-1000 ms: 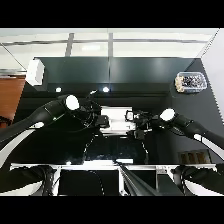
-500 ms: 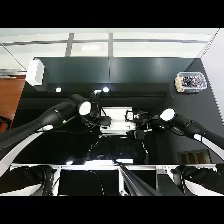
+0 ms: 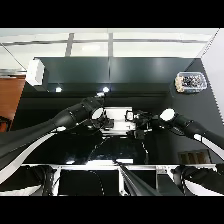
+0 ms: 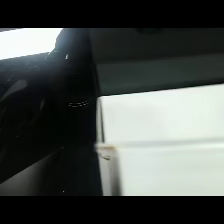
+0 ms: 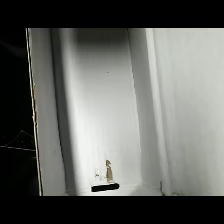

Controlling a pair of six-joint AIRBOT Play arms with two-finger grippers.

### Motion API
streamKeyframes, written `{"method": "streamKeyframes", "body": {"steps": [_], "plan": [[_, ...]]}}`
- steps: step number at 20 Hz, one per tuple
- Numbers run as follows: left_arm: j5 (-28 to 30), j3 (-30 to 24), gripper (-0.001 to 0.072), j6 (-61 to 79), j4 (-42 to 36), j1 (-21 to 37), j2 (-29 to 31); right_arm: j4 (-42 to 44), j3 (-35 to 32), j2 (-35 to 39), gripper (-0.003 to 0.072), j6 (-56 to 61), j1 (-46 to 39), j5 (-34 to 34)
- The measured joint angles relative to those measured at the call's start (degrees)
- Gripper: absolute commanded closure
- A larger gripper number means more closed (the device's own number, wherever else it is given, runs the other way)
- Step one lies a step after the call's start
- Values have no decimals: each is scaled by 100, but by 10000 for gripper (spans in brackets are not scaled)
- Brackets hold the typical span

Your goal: Fold the box and place the chain.

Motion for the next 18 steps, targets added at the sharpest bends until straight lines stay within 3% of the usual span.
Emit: {"method": "streamKeyframes", "body": {"steps": [1,2,6,8,9,10,14,15,17,18], "plan": [[-15,11,264,-76,15,-9,-13,0,0,0,593,0,0,0],[-17,22,370,-133,22,-13,-24,0,0,0,594,0,0,0],[2,55,389,-240,11,-24,-42,0,0,0,593,0,0,0],[50,68,443,-273,-13,-24,-48,0,0,0,593,0,0,0],[55,72,535,-275,-31,-24,-48,0,0,0,593,0,0,0],[105,74,681,-293,-48,-24,-48,0,0,0,593,0,0,0],[184,79,685,-282,-87,-24,-48,0,0,0,593,4,0,9],[205,79,645,-271,-98,-24,-50,0,0,0,593,4,0,4],[295,90,223,-262,-160,-24,-50,-2,0,0,593,2,0,2],[348,109,191,-249,-203,-24,-50,-2,0,0,593,-2,0,-4]]}}
